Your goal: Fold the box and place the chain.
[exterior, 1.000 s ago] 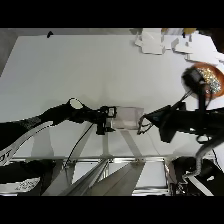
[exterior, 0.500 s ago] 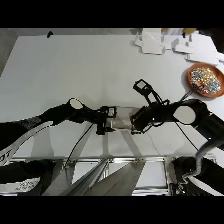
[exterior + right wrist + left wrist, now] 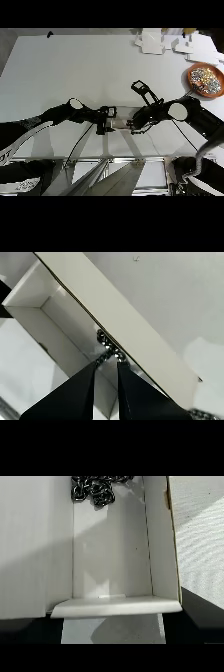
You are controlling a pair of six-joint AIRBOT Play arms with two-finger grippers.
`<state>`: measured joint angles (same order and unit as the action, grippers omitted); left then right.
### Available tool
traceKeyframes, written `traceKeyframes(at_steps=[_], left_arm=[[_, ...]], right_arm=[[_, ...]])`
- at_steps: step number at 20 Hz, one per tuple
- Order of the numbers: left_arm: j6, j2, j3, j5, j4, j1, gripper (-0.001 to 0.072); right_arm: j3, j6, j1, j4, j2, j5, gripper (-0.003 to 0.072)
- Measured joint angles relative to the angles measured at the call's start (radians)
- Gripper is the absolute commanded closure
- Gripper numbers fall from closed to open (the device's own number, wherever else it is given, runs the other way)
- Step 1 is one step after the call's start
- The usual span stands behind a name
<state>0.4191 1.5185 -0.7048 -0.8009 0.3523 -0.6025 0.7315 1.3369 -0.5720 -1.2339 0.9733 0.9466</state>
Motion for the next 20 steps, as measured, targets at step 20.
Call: traceKeyframes(at_steps=[20], left_arm=[[0.000, 0.000, 0.000, 0.000, 0.000, 0.000, 0.0580]], right_arm=[[0.005, 0.208, 0.043, -0.410, -0.094, 0.203, 0.0451]])
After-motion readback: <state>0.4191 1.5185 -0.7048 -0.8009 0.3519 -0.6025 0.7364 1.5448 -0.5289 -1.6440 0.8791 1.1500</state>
